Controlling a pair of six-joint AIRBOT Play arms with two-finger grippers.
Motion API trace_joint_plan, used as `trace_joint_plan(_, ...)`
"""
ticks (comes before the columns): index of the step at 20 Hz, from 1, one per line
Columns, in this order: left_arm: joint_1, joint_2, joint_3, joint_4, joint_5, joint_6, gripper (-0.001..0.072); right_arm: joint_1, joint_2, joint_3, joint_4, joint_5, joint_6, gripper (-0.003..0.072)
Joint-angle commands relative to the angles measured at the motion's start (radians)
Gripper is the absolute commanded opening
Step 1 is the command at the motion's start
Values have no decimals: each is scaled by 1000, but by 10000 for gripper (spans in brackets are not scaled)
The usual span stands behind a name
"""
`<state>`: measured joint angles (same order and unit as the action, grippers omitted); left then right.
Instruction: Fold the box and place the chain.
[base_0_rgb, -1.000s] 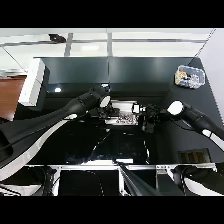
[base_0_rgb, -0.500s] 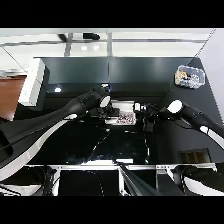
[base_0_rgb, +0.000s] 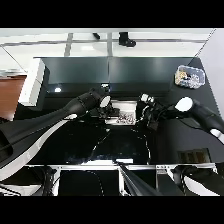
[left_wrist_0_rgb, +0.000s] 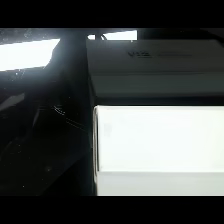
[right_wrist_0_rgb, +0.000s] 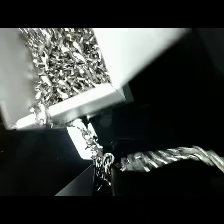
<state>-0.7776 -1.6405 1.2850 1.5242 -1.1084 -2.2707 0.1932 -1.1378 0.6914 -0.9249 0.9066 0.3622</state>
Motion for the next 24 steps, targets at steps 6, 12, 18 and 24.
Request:
trace_joint_plan(6,0,0,1,0,1,0,29,-83,195,242,411,334,281,13)
trace_joint_plan(12,0,0,1,0,1,0,29,-21,111,180,472,170,281,13)
trace_joint_plan(18,0,0,1,0,2,0,29,8,44,114,438,133,286,33)
trace_joint_plan(24,0,0,1,0,10,0,29,-75,64,114,409,153,293,366)
